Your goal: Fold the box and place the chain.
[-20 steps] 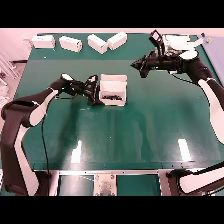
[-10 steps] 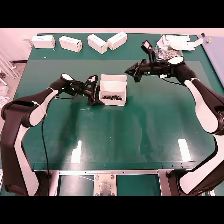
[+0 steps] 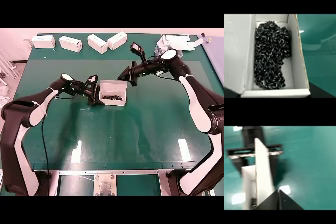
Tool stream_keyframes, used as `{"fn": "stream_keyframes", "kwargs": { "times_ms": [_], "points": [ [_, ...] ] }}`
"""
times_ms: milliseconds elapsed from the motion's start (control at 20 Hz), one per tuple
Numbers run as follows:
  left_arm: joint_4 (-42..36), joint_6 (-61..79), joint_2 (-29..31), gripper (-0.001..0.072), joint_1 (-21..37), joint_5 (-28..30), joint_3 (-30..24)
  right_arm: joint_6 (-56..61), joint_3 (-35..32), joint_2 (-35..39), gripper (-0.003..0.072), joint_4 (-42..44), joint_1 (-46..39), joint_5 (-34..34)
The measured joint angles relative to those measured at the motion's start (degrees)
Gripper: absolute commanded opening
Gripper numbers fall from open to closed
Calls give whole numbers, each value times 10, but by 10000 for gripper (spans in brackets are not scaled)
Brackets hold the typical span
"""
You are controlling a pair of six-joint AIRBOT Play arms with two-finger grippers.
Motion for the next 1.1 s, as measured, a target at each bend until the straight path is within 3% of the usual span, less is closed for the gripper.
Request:
{"fn": "stream_keyframes", "kwargs": {
  "times_ms": [300,400,1000,1100],
  "points": [
    [0,0,0,347,0,0,0,37,13,0,16,-115,51,57],
    [0,0,0,347,0,0,0,42,14,0,225,-135,58,61],
    [0,0,0,347,0,0,0,49,14,0,223,-149,71,80],
    [0,0,0,347,0,0,0,54,14,0,267,-146,76,78]
  ]
}}
